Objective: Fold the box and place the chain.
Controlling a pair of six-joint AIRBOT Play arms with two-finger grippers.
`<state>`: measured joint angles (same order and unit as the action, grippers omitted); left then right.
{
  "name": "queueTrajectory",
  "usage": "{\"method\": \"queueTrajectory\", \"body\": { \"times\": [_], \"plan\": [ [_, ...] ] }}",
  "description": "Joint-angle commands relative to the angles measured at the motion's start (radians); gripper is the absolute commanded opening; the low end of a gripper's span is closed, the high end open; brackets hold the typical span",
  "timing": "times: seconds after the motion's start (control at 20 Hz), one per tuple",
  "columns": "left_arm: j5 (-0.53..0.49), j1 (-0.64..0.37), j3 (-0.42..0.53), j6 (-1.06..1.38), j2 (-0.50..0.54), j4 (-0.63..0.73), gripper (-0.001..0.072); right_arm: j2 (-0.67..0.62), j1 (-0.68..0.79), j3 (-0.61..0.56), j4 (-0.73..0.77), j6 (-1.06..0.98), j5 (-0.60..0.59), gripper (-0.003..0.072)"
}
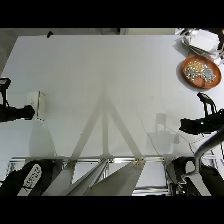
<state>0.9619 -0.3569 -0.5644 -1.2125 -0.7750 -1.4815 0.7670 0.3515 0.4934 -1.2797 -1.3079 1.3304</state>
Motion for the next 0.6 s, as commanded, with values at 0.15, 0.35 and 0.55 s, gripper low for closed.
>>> {"method": "queueTrajectory", "body": {
  "times": [0.15, 0.35, 0.55],
  "plan": [
    [0.120, 0.066, 0.000, 0.000, 0.148, 0.004, 0.0694, 0.000, 0.001, 0.000, 0.000, 0.000, 0.000, 0.0011],
    [0.196, 0.142, 0.000, 0.000, 0.155, 0.004, 0.0694, 0.000, 0.001, 0.000, 0.000, -0.001, 0.000, 0.0011],
    [0.202, 0.174, 0.000, -0.003, 0.155, 0.011, 0.0694, 0.000, 0.001, 0.000, 0.000, 0.000, 0.000, 0.0011]
  ]
}}
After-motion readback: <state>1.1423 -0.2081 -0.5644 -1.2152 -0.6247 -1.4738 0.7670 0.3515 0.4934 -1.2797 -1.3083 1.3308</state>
